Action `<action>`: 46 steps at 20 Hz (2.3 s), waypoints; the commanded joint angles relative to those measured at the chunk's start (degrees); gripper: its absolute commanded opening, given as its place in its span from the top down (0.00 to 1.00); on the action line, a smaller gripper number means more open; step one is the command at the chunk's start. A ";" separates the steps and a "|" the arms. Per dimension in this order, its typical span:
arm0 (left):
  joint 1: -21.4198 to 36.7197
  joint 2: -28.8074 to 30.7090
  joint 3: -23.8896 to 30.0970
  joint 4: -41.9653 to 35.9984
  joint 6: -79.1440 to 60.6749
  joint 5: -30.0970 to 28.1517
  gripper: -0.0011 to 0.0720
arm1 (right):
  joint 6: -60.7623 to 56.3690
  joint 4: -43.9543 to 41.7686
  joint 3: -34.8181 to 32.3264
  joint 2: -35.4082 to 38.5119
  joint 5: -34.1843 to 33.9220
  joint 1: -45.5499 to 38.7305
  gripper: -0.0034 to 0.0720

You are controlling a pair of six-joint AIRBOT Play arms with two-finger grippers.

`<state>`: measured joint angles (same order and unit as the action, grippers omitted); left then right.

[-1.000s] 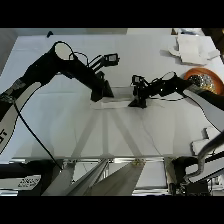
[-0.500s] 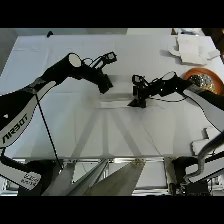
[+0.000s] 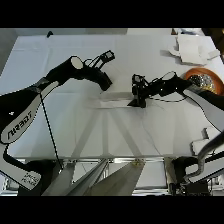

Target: Fold the box and place the chain.

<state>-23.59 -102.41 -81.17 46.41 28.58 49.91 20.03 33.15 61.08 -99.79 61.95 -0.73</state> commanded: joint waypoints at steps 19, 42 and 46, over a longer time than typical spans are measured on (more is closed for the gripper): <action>5.22 11.52 13.11 10.86 -17.94 10.23 0.19 | -0.02 0.02 -0.02 0.00 0.00 0.00 0.31; 5.16 8.90 21.07 -5.55 -38.99 9.86 0.35 | -0.02 0.02 -0.02 0.00 0.00 0.00 0.31; 4.85 8.02 21.07 -5.57 -40.81 5.81 0.35 | -0.02 0.02 -0.02 0.00 0.00 0.00 0.31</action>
<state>-18.57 -93.86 -60.12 40.93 -11.07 58.57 20.01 33.19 61.08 -99.81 61.95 -0.71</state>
